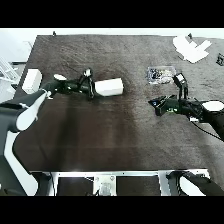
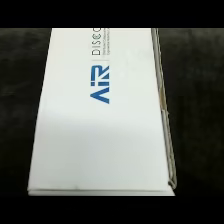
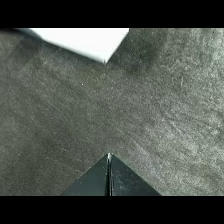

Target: Fold the box and place the chain.

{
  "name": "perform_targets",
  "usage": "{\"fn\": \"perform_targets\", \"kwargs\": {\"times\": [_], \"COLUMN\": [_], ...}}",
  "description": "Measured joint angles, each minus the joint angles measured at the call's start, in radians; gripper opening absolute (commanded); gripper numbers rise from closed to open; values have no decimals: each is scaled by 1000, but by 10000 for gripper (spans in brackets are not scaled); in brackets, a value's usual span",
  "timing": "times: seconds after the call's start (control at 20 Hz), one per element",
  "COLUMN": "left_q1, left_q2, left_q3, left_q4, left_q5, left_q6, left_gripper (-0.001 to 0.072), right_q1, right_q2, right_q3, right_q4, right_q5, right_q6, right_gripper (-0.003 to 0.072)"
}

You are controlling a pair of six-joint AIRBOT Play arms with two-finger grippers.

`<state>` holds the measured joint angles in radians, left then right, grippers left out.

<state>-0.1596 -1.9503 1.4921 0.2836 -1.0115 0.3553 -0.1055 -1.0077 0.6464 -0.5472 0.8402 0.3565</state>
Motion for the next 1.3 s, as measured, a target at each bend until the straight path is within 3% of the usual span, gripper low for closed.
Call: {"fn": "perform_targets", "kwargs": {"times": [0.3,0.6,1.05,1.3], "left_q1": [134,258,298,301], "left_q2": [192,343,389,379], "left_q3": [-17,-153,-431,-484], "left_q4": [0,28,42,44], "left_q5": [201,477,828,945], "left_q6": [-278,-467,-637,-697], "left_gripper": [16,16,17,17], "right_q1": [-1,-1,-1,-1], "right_q2": [0,0,0,0], "right_q3": [-1,-1,-1,-1], "right_q4": [50,77,87,88], "right_q5": [-3,-4,-13,-14], "right_q6": [2,2,2,2], "right_gripper": [9,9,9,9]}}
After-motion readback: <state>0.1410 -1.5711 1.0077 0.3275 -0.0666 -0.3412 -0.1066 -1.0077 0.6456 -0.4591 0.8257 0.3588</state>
